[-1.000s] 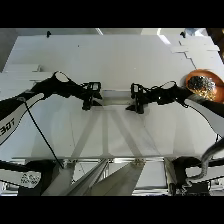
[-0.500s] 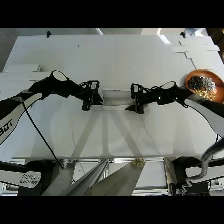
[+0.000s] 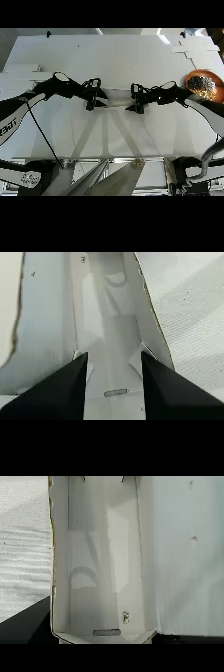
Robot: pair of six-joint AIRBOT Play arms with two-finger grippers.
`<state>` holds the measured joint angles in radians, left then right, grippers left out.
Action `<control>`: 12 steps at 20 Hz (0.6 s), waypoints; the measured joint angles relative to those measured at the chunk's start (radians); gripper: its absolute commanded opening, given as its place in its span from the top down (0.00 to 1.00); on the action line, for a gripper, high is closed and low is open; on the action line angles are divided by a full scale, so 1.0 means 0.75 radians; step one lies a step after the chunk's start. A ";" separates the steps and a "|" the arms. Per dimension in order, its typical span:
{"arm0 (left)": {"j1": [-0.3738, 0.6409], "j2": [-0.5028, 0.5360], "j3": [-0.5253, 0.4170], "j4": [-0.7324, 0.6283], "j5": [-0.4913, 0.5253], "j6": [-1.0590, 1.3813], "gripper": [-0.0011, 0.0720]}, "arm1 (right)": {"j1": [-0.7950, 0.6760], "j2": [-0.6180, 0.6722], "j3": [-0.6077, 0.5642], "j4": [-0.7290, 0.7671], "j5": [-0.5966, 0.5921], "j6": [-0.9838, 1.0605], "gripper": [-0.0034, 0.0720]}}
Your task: Fold the box and place the chain.
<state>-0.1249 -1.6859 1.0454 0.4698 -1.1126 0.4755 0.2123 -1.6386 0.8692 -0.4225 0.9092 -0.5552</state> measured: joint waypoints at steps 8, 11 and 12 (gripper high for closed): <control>0.161 0.119 -0.001 0.131 -0.194 -0.033 0.98 | 0.001 0.000 0.000 0.003 -0.003 0.000 0.46; 0.284 0.192 -0.001 0.217 -0.271 -0.213 0.98 | 0.001 0.000 0.000 0.003 -0.003 -0.001 0.46; 0.320 0.207 -0.001 0.238 -0.272 -0.315 0.98 | 0.001 0.000 0.000 0.002 -0.003 -0.001 0.46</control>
<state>0.1150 -1.5307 1.0451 0.6479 -1.3163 0.2394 0.2127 -1.6386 0.8692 -0.4210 0.9073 -0.5556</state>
